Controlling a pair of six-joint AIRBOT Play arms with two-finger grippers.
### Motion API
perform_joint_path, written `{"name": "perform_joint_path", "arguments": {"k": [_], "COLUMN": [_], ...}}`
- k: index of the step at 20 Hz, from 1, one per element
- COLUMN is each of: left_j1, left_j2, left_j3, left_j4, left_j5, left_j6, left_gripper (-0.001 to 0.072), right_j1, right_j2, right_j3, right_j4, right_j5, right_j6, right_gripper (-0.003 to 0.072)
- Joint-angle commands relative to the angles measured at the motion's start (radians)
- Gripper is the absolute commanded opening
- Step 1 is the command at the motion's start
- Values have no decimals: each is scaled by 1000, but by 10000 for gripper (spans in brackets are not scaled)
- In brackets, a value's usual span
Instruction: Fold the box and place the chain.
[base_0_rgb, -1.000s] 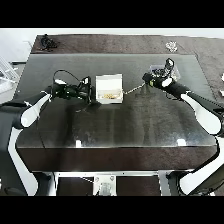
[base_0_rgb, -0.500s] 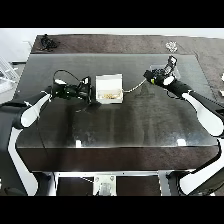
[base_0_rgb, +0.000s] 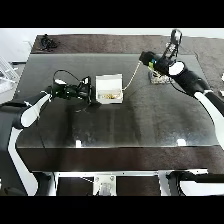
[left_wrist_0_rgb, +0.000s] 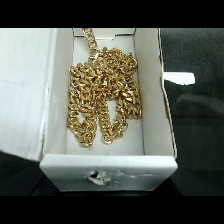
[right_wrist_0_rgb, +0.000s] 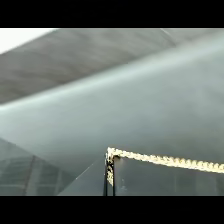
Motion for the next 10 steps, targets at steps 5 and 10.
{"name": "perform_joint_path", "arguments": {"k": [5,10], "left_j1": [0,0], "left_j2": [0,0], "left_j3": [0,0], "left_j4": [0,0], "left_j5": [0,0], "left_j6": [0,0], "left_gripper": [367,367], "right_j1": [224,339], "right_j2": [249,306], "right_j3": [1,1], "right_j4": [-60,-87], "right_j5": [3,4], "right_j6": [-77,-76], "right_gripper": [10,11]}}
